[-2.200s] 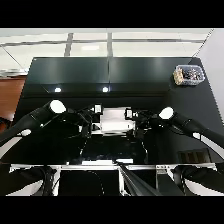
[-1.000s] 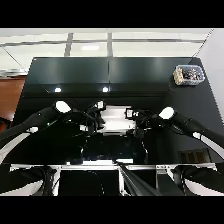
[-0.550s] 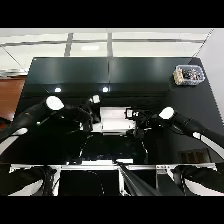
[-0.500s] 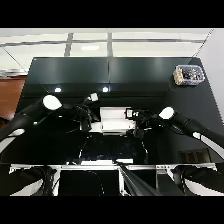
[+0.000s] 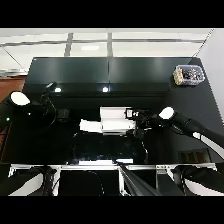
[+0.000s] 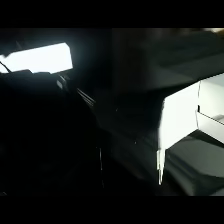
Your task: Fold the box and place the chain.
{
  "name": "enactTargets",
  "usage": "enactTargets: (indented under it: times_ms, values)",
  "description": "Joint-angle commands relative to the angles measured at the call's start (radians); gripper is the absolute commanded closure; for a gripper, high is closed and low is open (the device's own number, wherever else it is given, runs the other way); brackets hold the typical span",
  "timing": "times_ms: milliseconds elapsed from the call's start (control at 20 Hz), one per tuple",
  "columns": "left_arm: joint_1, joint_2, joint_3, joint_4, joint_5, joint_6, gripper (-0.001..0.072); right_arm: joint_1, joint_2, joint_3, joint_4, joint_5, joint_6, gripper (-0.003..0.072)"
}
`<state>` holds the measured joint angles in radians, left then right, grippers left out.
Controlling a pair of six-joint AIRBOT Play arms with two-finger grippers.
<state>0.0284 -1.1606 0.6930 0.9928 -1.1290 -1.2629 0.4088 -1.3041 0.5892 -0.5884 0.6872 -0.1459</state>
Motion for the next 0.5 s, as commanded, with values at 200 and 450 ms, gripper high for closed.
enactTargets:
  times_ms: [200, 450]
  values:
    - [-0.055, -0.250, -0.080, -0.402, -0.047, 0.090, 0.0680, 0.001, 0.000, 0.000, 0.000, 0.000, 0.000, 0.0262]
    - [-0.145, -0.275, -0.012, -0.529, -0.073, 0.220, 0.0674, 0.001, 0.000, 0.000, 0.000, 0.000, 0.000, 0.0261]
